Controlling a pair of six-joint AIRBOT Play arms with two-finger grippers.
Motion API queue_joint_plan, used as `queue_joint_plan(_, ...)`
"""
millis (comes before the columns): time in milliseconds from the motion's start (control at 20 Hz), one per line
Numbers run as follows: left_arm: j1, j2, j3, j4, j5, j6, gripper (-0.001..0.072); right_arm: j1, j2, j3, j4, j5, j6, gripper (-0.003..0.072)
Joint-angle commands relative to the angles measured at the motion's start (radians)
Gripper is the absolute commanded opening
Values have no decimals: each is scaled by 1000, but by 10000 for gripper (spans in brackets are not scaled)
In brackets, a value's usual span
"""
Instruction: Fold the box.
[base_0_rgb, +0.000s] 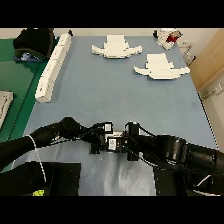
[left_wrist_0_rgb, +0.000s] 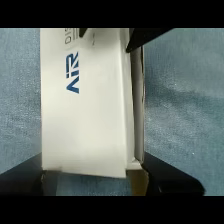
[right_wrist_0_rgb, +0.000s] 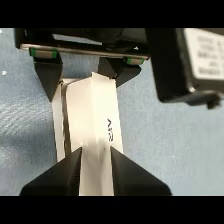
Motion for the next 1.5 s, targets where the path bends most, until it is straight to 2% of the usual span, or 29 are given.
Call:
queue_joint_plan(0,0,1,0,0,0,0,511,0,-13,0,30,2,0,200)
queue_joint_plan(350,0,1,0,0,0,0,511,1,-25,0,63,1,0,203)
queue_joint_plan(400,0,1,0,0,0,0,511,1,-24,0,63,1,0,254)
queue_joint_plan(450,0,1,0,0,0,0,511,1,-22,0,63,1,0,365)
queue_joint_plan(500,0,1,0,0,0,0,510,1,-16,0,62,1,0,413)
queue_joint_plan(700,0,1,0,0,0,0,511,0,63,5,63,-18,7,415)
queue_joint_plan(750,0,1,0,0,0,0,511,0,87,5,63,-18,34,406)
queue_joint_plan(800,0,1,0,0,0,0,510,-9,105,4,63,-6,87,321)
queue_joint_plan(850,0,1,0,0,0,0,511,-24,116,-3,72,21,158,104)
queue_joint_plan(900,0,1,0,0,0,0,511,-44,122,-16,88,64,232,1)
queue_joint_plan(1100,0,1,0,0,0,0,511,-156,127,-131,244,341,555,1)
queue_joint_plan(1250,0,1,0,0,0,0,511,-195,156,-253,397,540,640,1)
queue_joint_plan(1450,0,1,0,0,0,0,511,-139,173,-307,445,560,640,0)
